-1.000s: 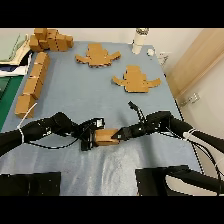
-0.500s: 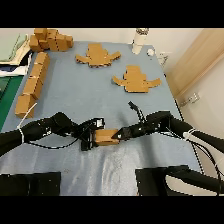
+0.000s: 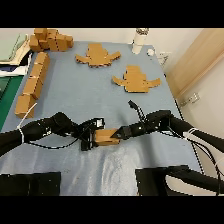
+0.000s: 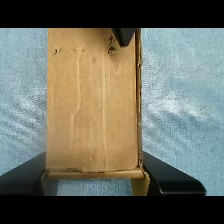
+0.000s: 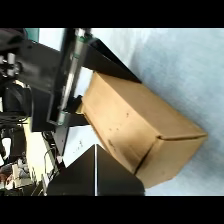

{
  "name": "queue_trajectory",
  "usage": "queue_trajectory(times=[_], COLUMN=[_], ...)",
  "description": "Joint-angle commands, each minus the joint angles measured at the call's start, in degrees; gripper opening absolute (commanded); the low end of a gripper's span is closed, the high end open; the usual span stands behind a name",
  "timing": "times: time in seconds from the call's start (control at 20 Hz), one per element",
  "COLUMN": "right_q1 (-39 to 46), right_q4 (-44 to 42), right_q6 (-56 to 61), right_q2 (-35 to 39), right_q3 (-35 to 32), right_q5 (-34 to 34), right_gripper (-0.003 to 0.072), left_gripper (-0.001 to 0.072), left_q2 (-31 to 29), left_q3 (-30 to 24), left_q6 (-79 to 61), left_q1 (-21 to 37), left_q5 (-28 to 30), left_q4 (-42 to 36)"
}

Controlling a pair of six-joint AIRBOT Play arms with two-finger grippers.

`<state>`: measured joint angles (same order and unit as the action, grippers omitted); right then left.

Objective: Fold the box.

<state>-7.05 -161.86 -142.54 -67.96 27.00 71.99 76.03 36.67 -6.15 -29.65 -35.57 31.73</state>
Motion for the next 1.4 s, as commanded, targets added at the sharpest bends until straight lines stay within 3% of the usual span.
queue_trajectory(times=[0.0,0.2,0.4,0.6,0.7,0.9,1.05,1.2,1.35], right_q1=[0.0,0.3,0.3,0.2,0.2,-1.9,-6.4,-10.1,-13.2], right_q4=[-0.6,1.6,20.7,35.9,41.0,51.7,64.0,65.9,63.9], right_q6=[0.2,5.2,17.4,14.1,11.4,14.1,31.7,43.5,46.7], right_q2=[0.9,1.6,1.6,0.3,-2.2,-10.2,-16.2,-20.3,-21.0], right_q3=[0.3,4.0,16.9,29.0,33.3,40.3,44.9,47.8,48.2], right_q5=[0.6,-2.8,-15.7,-27.3,-29.2,-20.2,-11.5,-7.1,-4.6], right_gripper=[0.0005,0.0005,0.0005,0.0006,0.0006,0.0005,0.0005,0.0005,0.0005], left_gripper=[0.0521,0.0521,0.0520,0.0520,0.0521,0.0520,0.0520,0.0520,0.0521], left_q2=[0.0,0.0,0.0,0.0,0.0,0.0,0.0,0.0,0.0], left_q3=[0.0,0.0,0.0,0.0,0.0,0.0,0.0,0.0,0.0], left_q6=[0.0,0.0,0.0,0.0,0.0,0.0,0.0,0.0,0.0], left_q1=[0.0,0.0,0.0,0.0,0.0,0.0,0.0,0.0,0.0], left_q5=[0.0,0.0,0.0,0.0,0.0,0.0,0.0,0.0,0.0], left_q4=[0.0,0.0,0.0,0.0,0.0,0.0,0.0,0.0,0.0])
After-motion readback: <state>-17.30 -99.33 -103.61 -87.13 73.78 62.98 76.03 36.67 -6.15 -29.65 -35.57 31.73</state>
